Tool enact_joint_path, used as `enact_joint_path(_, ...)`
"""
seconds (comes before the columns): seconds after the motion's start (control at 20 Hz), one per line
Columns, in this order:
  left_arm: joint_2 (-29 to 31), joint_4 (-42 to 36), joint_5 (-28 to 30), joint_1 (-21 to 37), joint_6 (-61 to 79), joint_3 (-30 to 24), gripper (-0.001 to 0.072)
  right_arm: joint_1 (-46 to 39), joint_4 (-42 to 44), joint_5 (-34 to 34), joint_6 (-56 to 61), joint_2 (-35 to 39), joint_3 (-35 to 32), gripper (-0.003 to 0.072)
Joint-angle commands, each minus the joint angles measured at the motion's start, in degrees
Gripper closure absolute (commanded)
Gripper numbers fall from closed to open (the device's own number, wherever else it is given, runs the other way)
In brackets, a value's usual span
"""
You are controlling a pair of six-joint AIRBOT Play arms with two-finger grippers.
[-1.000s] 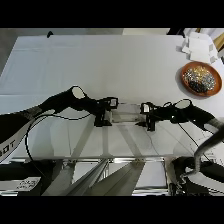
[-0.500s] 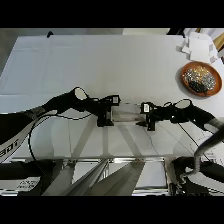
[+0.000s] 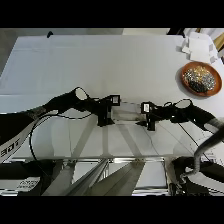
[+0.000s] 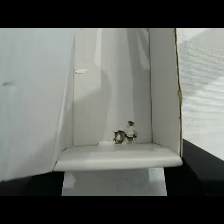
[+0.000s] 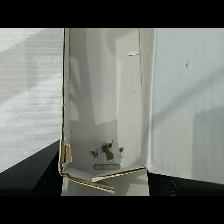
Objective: Fold the box and place the chain.
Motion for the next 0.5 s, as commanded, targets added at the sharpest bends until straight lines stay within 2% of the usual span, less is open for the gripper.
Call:
enact_joint_path(0.0, 0.0, 2.6, 1.2, 1.0, 0.1, -0.3, 0.0107, 0.0, 0.0, 0.1, 0.0, 0.0, 0.0, 0.0283)
enact_joint_path(0.05, 0.0, 2.7, 1.4, 1.3, 0.2, -0.5, 0.0034, 0.0, 0.0, 0.1, 0.0, 0.0, 0.0, 0.0283)
enact_joint_path(0.1, 0.0, 2.8, 1.6, 1.4, 0.2, -0.6, 0.0018, 0.0, 0.0, 0.1, 0.0, 0.0, 0.0, 0.0283)
enact_joint_path(0.3, 0.4, 2.6, 1.6, 1.8, 2.3, -1.4, 0.0017, 0.0, 0.0, 0.1, 0.0, 0.0, 0.0, 0.0283)
enact_joint_path(0.45, 3.4, 0.0, 2.6, 3.1, 8.8, -4.3, 0.0015, 0.0, 0.0, 0.1, 0.0, 0.0, 0.0, 0.0283)
